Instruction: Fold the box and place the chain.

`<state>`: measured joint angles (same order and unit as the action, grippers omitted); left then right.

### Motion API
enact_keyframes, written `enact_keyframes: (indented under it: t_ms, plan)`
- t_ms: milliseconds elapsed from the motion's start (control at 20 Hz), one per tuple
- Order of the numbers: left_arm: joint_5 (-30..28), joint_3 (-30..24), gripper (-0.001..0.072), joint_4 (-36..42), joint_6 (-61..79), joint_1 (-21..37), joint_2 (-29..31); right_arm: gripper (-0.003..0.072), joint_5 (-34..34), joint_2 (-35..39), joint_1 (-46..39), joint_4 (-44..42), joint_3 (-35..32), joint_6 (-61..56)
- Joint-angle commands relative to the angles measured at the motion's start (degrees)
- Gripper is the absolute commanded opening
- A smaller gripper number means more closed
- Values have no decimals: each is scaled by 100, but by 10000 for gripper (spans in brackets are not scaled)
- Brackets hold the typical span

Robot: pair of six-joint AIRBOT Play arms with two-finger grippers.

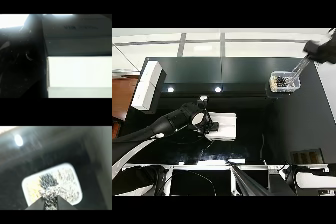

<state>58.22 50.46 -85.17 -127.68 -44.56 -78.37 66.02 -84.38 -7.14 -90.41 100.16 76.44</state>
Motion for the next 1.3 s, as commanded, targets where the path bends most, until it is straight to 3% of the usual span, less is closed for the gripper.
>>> enact_keyframes:
  t_ms: [0, 200, 400, 800, 1050, 1250]
  plan:
    - [11, -2, 29, 2, 13, 7, -4, 25, 275, 748, 2, -319, 435, 717]
    - [79, -2, 30, -2, 15, 7, -4, 25, 566, 1449, 2, -1187, 577, 1558]
    - [35, -2, 29, -9, 15, 7, -7, 25, 1491, 2000, 214, -1746, 538, 1851]
    - [39, -2, 29, -7, 15, 7, -7, 25, 2527, 2616, 1919, -1893, 153, 2500]
    - [48, -2, 29, -9, 15, 7, -7, 25, 2763, 2614, 2780, -2356, -656, 2627]
    - [48, -2, 29, -9, 15, 7, -7, 25, 2203, 2612, 3200, -2485, -1746, 2625]
